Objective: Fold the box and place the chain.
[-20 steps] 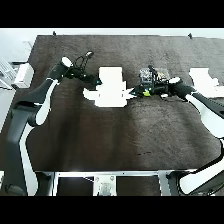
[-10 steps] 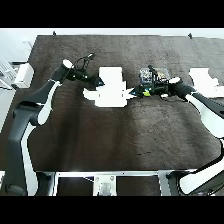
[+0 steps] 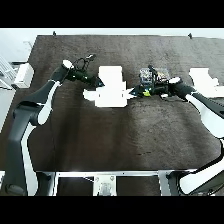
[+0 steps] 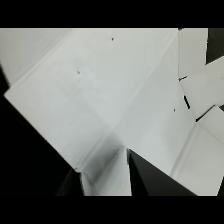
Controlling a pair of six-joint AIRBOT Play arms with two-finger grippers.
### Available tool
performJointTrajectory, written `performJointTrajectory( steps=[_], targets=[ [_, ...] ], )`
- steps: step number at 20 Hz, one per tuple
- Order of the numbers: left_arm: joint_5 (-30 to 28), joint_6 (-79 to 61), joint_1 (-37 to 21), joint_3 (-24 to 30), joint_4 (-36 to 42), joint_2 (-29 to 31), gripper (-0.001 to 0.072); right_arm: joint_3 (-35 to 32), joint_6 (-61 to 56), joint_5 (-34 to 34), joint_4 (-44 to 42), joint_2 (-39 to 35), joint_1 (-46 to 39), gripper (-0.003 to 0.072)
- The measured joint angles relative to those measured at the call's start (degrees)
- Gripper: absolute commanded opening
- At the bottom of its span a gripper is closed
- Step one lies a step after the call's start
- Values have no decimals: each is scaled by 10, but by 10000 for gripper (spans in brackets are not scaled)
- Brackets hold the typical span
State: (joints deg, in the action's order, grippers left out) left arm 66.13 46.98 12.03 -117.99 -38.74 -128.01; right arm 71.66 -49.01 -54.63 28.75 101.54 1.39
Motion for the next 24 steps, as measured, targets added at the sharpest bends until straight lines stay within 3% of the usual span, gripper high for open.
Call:
performJointTrajectory(
  steps=[1, 2, 3, 4, 6, 7, 8, 9, 10, 17, 24],
  targets=[
    [1, -2, 0, 0, 0, 0, 341, 0, 0, 0, 0, 0, 0, 10],
    [1, -4, 0, 0, 0, 0, 255, 0, 0, 0, 0, 0, 0, 9],
    [2, -6, 0, 0, 1, 0, 244, 0, 0, 0, 0, 0, 0, 10],
    [2, -9, 0, 0, 2, 0, 167, 0, 0, 0, 0, 0, 0, 10],
    [5, -16, -3, 0, 11, 0, 108, 0, 0, 0, 1, 0, 0, 12],
    [5, -21, -6, 0, 21, 0, 106, 0, 0, 1, 0, 0, 0, 100],
    [3, -28, -8, 0, 36, 0, 52, 0, 0, 1, 0, 0, 0, 216],
    [1, -37, -11, 0, 55, 0, 51, 0, 1, 0, 0, 0, 0, 284],
    [0, -46, -14, 0, 70, 0, 50, 0, 1, -1, 0, 0, 0, 298],
    [52, -127, -17, 9, 110, -3, 20, 0, 2, -36, -1, -10, -24, 300],
    [131, -272, -18, 17, 125, -3, 13, 0, 5, -94, -21, -75, -107, 316]
  ],
)
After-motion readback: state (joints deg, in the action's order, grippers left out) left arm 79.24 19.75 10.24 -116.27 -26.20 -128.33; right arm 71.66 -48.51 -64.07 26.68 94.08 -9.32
